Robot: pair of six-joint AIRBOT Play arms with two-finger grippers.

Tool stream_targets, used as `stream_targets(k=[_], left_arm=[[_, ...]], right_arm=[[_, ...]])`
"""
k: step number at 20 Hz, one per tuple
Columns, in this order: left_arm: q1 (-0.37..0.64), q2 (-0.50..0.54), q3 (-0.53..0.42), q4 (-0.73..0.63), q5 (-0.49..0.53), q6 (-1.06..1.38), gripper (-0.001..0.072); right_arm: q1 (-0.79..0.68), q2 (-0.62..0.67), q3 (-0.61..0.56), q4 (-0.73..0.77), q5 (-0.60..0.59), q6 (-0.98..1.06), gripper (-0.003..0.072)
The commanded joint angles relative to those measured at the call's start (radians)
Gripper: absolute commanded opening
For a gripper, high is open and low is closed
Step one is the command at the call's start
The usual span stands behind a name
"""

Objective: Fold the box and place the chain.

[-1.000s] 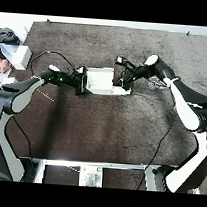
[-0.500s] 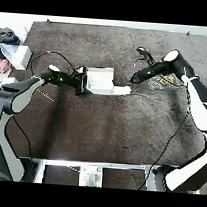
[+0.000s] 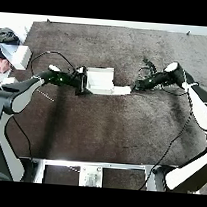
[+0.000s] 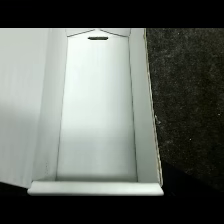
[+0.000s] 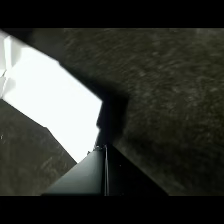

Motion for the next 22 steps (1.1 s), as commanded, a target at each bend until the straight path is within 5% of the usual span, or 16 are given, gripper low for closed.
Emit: stream_targets(k=[1,9,10,11,12,22], left_arm=[[0.000,0.000,0.000,0.000,0.000,0.000,0.0366],[0.000,0.000,0.000,0.000,0.000,0.000,0.0365],[0.000,0.000,0.000,0.000,0.000,0.000,0.0366],[0.000,0.000,0.000,0.000,0.000,0.000,0.0366],[0.000,0.000,0.000,0.000,0.000,0.000,0.0366],[0.000,0.000,0.000,0.000,0.000,0.000,0.0366]], right_arm=[[0.000,-0.001,-0.073,0.141,-0.063,-0.056,-0.0022],[0.026,-0.003,-0.098,0.509,0.031,-0.239,-0.0005],[0.033,-0.003,-0.091,0.505,0.033,-0.241,0.0106],[0.047,-0.003,-0.081,0.478,0.029,-0.254,0.0300],[0.063,-0.003,-0.069,0.446,0.028,-0.254,0.0341],[0.179,-0.003,0.066,0.196,-0.063,-0.113,0.0344]])
